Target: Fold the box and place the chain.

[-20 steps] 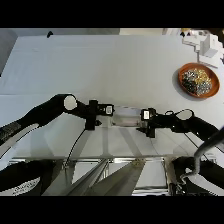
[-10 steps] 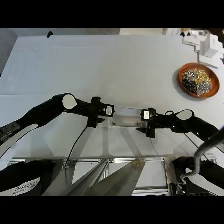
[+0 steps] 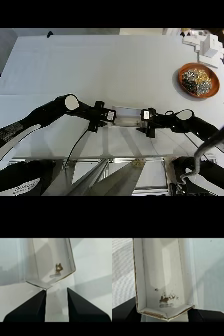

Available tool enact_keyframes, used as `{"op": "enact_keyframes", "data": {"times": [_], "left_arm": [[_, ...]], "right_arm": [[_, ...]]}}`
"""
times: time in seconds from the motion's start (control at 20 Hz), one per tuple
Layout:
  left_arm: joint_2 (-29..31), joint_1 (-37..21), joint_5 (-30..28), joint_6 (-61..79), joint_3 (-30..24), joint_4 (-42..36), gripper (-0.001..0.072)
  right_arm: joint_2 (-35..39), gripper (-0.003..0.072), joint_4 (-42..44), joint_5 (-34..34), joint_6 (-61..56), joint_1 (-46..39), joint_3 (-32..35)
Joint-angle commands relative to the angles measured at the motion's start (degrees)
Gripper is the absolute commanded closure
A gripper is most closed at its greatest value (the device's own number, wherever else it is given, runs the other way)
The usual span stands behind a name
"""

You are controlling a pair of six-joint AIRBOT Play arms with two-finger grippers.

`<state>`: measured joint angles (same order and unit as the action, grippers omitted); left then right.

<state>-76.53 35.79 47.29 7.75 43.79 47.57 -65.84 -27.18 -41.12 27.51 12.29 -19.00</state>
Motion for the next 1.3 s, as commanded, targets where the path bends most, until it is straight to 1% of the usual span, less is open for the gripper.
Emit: {"op": "enact_keyframes", "data": {"times": [0.0,0.15,0.25,0.35,0.55,0.65,0.75,0.8,0.85,0.9,0.95,1.05,1.1,1.2,1.25], "left_arm": [[-0.3,1.0,-1.9,0.2,0.0,-2.2,0.0447],[-0.9,1.5,-5.6,0.2,0.0,-4.1,0.0454],[-0.9,1.5,-5.5,0.2,0.0,-5.8,0.0581],[-0.9,2.0,-5.6,0.2,0.0,-6.3,0.0580],[-2.0,3.5,-8.3,0.2,0.0,-8.2,0.0580],[-3.0,4.7,-8.5,0.2,0.0,-9.7,0.0579],[-4.0,5.2,-8.5,0.1,0.0,-9.6,0.0576],[-4.3,5.2,-8.7,-0.3,0.0,-9.6,0.0548],[-4.3,5.2,-9.0,-0.3,0.0,-9.6,0.0460],[-4.3,5.2,-9.2,-0.3,0.0,-9.7,0.0346],[-4.3,5.2,-9.2,-0.3,0.0,-9.7,0.0280],[-4.3,5.4,-9.0,-0.5,0.0,-9.7,0.0229],[-4.3,5.6,-8.9,-0.6,0.0,-9.9,0.0182],[-4.3,5.8,-8.9,-2.4,0.0,-9.8,0.0179],[-4.0,5.8,-8.9,-4.5,0.0,-9.7,0.0209]], "right_arm": [[0.0,0.0350,0.0,0.0,0.0,0.0,0.0],[0.0,0.0350,0.0,0.0,0.0,0.0,0.0],[0.0,0.0350,0.0,0.0,0.0,0.0,0.0],[0.0,0.0350,0.0,0.0,0.0,0.0,0.0],[0.0,0.0350,0.0,0.0,0.0,0.0,0.0],[0.0,0.0350,0.0,0.0,0.0,0.0,0.0],[0.0,0.0350,0.0,0.0,0.0,0.0,0.0],[0.0,0.0350,0.0,0.0,0.0,0.0,0.0],[0.0,0.0350,0.0,0.0,0.0,0.0,0.0],[0.0,0.0350,0.0,0.0,0.0,0.0,0.0],[0.0,0.0350,0.0,0.0,0.0,0.0,0.0],[0.0,0.0350,0.0,0.0,0.0,0.0,0.0],[0.0,0.0350,0.0,0.0,0.0,0.0,0.0],[0.0,0.0350,0.0,0.0,0.0,0.0,0.0],[0.0,0.0350,0.0,0.0,0.0,0.0,0.0]]}}
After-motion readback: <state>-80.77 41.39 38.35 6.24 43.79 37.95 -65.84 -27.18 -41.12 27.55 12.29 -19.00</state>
